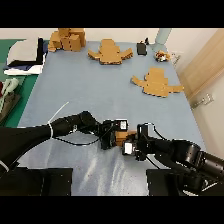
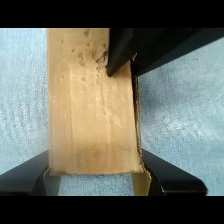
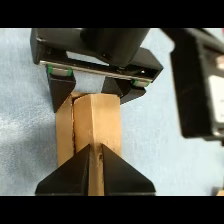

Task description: Fold the box.

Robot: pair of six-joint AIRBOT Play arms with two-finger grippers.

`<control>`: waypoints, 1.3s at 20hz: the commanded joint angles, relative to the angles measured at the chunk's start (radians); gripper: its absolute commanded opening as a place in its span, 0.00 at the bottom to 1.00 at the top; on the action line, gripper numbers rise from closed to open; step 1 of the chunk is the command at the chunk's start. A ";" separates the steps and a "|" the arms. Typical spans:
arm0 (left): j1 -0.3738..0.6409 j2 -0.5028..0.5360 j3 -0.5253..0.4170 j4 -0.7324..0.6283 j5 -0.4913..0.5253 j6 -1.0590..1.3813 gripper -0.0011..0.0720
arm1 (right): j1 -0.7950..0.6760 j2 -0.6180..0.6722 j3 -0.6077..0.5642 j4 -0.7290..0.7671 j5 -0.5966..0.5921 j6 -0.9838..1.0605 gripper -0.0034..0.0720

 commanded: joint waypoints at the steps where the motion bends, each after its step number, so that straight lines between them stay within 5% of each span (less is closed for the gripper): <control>1: 0.000 0.000 0.001 -0.001 -0.001 0.000 0.75 | 0.000 -0.014 0.000 0.015 0.000 0.000 0.21; 12: 0.000 0.000 0.001 0.000 -0.001 0.000 0.75 | 0.000 -0.026 -0.017 0.129 -0.039 0.000 0.21; 15: 0.000 0.000 0.001 0.000 -0.001 0.000 0.75 | 0.000 -0.018 -0.003 0.129 -0.045 0.002 0.49; 19: 0.000 0.000 0.001 0.000 0.000 0.000 0.75 | 0.000 0.054 0.053 0.135 -0.161 0.267 0.48; 21: 0.000 0.000 0.001 0.000 -0.001 0.000 0.75 | -0.023 0.100 0.069 0.099 -0.275 0.607 0.04; 23: 0.000 0.000 0.001 -0.001 -0.001 0.000 0.75 | -0.092 0.131 0.069 0.015 -0.431 0.833 0.04; 26: 0.000 0.000 0.001 0.000 -0.001 0.000 0.75 | -0.312 0.117 0.080 -0.061 -0.556 0.916 0.04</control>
